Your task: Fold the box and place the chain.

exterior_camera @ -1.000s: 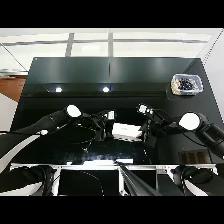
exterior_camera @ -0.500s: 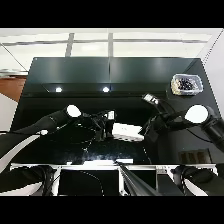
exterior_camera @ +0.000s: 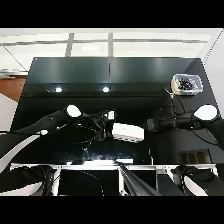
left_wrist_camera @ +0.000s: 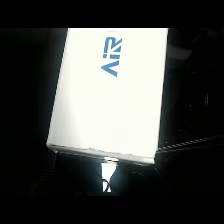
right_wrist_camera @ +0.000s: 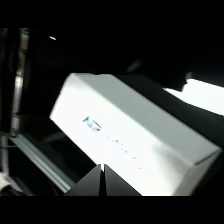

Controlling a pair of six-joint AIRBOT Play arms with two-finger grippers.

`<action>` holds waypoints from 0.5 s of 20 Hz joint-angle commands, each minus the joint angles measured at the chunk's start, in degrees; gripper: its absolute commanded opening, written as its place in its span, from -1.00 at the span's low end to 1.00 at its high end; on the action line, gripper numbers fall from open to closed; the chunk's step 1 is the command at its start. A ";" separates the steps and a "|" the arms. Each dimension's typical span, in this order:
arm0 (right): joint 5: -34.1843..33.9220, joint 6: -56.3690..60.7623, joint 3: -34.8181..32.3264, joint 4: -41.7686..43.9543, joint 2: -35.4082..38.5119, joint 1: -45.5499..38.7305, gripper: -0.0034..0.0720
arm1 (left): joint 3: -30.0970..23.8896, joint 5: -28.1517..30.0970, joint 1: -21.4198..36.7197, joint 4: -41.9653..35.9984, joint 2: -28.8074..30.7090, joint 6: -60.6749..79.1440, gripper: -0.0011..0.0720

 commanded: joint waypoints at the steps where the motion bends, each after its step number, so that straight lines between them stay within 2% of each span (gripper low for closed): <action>1: -3.10 1.46 -5.29 7.63 -0.04 0.79 -0.83 | -0.02 0.00 0.00 0.00 -0.02 0.02 0.11; 6: -11.65 3.76 -7.89 7.89 -0.09 6.27 -0.83 | -0.02 0.02 0.00 0.00 -0.02 0.04 0.11; 10: -13.14 5.22 -7.98 6.01 -1.81 7.28 -0.83 | -0.02 0.02 0.00 0.00 -0.02 0.02 0.11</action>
